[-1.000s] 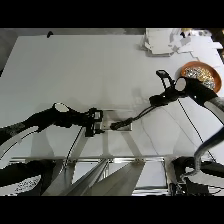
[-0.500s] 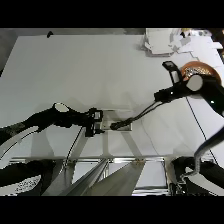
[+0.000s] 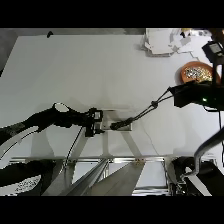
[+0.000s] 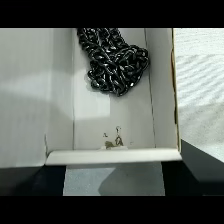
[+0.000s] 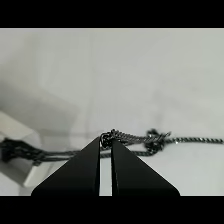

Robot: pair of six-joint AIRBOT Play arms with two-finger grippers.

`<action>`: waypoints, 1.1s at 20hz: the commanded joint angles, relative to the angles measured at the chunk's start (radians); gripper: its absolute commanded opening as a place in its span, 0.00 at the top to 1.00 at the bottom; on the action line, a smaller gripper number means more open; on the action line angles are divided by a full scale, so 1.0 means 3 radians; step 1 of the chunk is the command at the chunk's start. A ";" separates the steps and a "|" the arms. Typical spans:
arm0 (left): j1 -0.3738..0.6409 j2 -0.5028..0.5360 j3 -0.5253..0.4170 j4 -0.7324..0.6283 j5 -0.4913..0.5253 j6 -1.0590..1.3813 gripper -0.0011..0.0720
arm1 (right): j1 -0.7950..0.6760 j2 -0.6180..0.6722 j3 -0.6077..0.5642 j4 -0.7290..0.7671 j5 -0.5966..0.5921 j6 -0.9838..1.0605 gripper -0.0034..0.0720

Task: Fold the box and place the chain.

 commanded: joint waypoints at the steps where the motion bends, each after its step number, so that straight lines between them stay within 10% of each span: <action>1: 0.0000 0.0001 -0.0001 0.0001 0.0001 0.0000 0.97 | 0.0000 0.0367 0.0003 0.0429 0.0092 -0.0235 0.93; 12: 0.0000 0.0001 -0.0001 0.0001 0.0001 0.0000 0.97 | 0.0127 0.0504 0.0003 0.2179 0.0196 -0.1129 0.93; 22: 0.0000 0.0001 -0.0001 0.0001 0.0001 0.0001 0.97 | 0.1247 -0.0361 0.0003 0.1957 -0.0225 -0.1616 0.93</action>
